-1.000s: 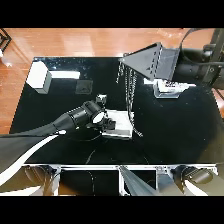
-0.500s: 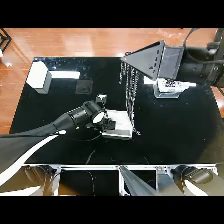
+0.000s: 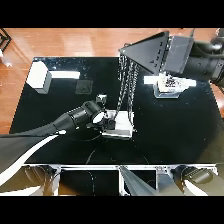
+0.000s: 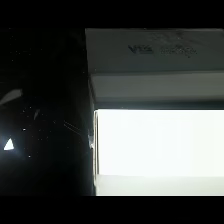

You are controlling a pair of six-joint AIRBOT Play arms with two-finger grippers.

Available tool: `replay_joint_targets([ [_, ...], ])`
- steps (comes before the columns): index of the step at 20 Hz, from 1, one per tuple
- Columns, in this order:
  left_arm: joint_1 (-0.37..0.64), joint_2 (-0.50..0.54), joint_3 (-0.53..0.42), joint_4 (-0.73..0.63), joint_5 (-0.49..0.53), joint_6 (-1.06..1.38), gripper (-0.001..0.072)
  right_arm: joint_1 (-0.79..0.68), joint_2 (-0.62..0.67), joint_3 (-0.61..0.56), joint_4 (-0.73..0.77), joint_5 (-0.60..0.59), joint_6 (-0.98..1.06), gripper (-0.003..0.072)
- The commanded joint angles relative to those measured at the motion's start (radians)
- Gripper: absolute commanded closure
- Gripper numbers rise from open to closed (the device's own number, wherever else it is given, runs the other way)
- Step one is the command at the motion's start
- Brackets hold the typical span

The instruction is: Fold the box and place the chain.

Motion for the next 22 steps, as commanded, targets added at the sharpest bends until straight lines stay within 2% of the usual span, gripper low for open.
replay_joint_targets([
  [1, 0.0, 0.0, 0.0, 0.0, -0.002, 0.0, 0.0686, 0.0, 0.0, -0.005, -0.174, 0.089, 0.077, 0.067],
  [4, 0.0, 0.0, 0.0, 0.0, -0.002, 0.0, 0.0686, 0.0, 0.0, -0.022, -0.328, 0.232, 0.143, 0.067],
  [8, 0.0, 0.0, 0.0, 0.0, -0.002, 0.0, 0.0686, 0.0, 0.0, -0.079, -0.341, 0.28, 0.146, 0.0671],
  [15, 0.0, 0.0, 0.0, 0.0, -0.001, 0.0, 0.0686, 0.072, -0.001, -0.276, -0.334, 0.151, 0.148, 0.067],
  [19, 0.0, 0.0, 0.0, 0.0, -0.001, 0.0, 0.0686, 0.083, -0.002, -0.382, -0.36, 0.116, 0.148, 0.067],
  [22, 0.0, 0.0, 0.0, 0.0, -0.002, 0.0, 0.0686, 0.093, -0.008, -0.44, -0.362, 0.027, 0.148, 0.067],
])
